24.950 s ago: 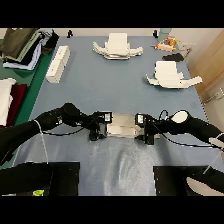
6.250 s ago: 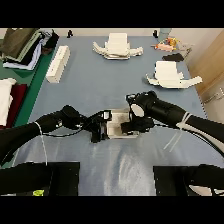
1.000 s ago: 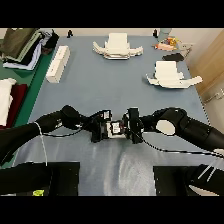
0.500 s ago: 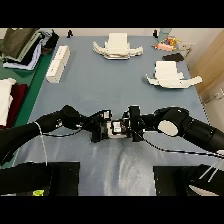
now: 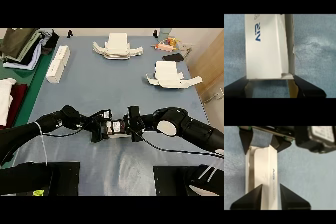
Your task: Fold the box.
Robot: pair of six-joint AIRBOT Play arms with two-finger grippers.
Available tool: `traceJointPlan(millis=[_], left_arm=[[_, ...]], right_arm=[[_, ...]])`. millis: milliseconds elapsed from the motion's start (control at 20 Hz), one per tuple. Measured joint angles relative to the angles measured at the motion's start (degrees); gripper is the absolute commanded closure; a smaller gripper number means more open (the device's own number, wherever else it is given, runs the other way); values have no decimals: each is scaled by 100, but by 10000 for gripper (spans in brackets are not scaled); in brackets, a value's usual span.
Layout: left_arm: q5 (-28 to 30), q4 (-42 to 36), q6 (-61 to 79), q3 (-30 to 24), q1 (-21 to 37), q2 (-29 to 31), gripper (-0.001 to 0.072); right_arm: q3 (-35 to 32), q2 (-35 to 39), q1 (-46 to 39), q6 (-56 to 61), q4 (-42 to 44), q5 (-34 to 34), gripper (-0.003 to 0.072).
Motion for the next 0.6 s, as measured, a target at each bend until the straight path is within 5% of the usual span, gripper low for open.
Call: traceJointPlan(millis=[150,500,600], left_arm=[[0,2,7,0,0,0,245],[-11,20,39,0,0,0,245],[-13,17,35,0,0,0,245]], right_arm=[[-2,-55,0,0,151,118,528],[-9,-92,-7,-2,584,518,532],[-24,-114,-7,0,671,566,588]])
